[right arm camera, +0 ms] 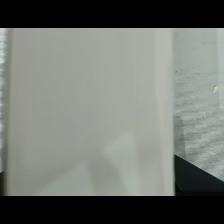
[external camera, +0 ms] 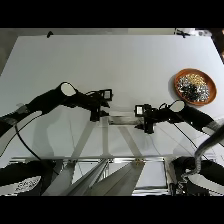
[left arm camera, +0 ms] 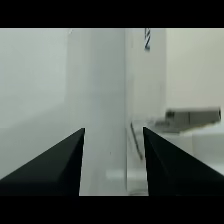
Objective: Fold the box and place the chain.
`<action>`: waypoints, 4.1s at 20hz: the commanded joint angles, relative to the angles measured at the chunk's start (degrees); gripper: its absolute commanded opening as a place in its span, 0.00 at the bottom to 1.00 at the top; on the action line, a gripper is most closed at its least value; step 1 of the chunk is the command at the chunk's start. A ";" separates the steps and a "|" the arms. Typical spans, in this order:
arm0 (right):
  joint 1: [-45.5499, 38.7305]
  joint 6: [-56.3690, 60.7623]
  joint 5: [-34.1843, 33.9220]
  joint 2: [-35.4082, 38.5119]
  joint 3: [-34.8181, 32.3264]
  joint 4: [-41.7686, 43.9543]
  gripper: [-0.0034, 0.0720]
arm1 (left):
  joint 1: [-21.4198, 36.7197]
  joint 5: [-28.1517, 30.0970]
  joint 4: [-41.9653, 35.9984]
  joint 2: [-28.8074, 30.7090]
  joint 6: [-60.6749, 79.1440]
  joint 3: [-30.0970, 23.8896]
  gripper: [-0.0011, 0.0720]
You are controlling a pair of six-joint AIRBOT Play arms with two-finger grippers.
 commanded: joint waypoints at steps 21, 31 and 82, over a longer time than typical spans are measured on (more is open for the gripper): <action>0.00 -0.02 -0.02 0.04 -0.02 0.00 0.36 | -17.84 28.68 -16.33 2.82 -16.68 0.00 0.02; 0.00 -0.02 0.00 0.04 -0.02 0.00 0.36 | -15.04 31.91 -12.28 -1.73 -31.26 -0.04 0.02; 0.00 -0.02 -0.02 0.04 -0.02 0.00 0.36 | -9.35 7.65 14.10 1.55 -6.45 -5.49 0.28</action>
